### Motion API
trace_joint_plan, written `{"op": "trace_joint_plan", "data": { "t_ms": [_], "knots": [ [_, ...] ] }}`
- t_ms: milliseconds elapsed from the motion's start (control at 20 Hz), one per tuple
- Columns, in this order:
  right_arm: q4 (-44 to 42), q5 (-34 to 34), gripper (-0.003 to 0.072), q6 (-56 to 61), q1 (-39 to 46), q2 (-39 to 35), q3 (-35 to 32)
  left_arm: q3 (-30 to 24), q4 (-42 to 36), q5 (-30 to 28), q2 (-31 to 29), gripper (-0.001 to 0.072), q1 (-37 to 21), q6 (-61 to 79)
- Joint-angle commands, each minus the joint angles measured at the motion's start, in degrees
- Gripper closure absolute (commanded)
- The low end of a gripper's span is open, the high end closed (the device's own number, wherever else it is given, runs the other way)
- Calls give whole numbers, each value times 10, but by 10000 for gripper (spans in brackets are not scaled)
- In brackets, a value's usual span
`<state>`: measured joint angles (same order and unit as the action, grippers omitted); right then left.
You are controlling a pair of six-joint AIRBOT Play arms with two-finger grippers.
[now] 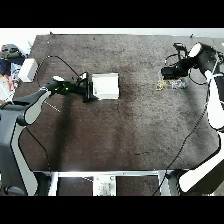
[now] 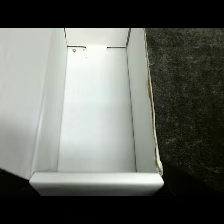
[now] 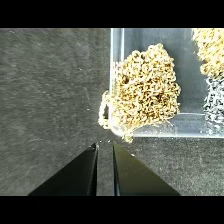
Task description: Fold the box and place the chain.
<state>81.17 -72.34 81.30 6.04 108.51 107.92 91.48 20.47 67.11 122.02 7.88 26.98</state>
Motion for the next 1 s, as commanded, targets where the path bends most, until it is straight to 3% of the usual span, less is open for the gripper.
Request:
{"op": "trace_joint_plan", "data": {
  "t_ms": [0, 950],
  "knots": [
    [46, 7, 564, 43, 1, 23, -1, 0, 0, 0, 0, 411, 0, 0],
    [41, 4, 564, 47, 1, 30, 0, 0, 0, 0, 0, 411, 0, 0]
  ]
}}
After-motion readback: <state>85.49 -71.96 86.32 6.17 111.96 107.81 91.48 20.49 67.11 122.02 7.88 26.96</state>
